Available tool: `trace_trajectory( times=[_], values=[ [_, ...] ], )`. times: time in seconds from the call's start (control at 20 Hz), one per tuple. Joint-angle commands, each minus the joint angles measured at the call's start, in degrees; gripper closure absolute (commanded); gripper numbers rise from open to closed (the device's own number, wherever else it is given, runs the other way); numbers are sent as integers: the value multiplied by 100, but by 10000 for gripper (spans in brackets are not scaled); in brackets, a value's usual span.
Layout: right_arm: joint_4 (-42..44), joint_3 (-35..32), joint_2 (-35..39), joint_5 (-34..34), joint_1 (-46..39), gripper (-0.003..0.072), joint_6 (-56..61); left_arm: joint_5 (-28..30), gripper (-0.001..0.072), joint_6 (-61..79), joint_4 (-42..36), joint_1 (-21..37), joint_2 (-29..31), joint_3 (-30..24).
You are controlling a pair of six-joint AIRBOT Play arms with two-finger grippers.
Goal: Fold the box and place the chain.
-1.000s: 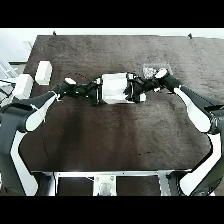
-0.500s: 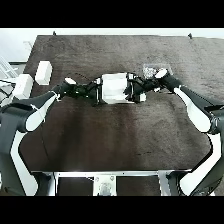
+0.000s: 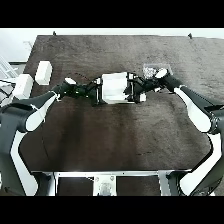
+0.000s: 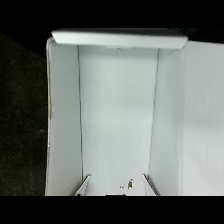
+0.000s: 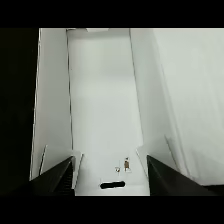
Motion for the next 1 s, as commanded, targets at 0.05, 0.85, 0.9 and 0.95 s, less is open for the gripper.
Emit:
trace_trajectory(
  times=[0.05,0.85,0.9,0.95],
  values=[
    [-232,-2,20,164,-107,325,63,2,181,0,0,-4,2,0],
    [125,-79,831,522,-2046,674,3727,2,181,0,0,-4,2,0],
    [136,-140,826,326,-2129,675,4096,0,181,0,0,-4,2,0],
    [129,-199,804,192,-2175,675,4400,2,181,0,0,-4,2,0]
  ],
)
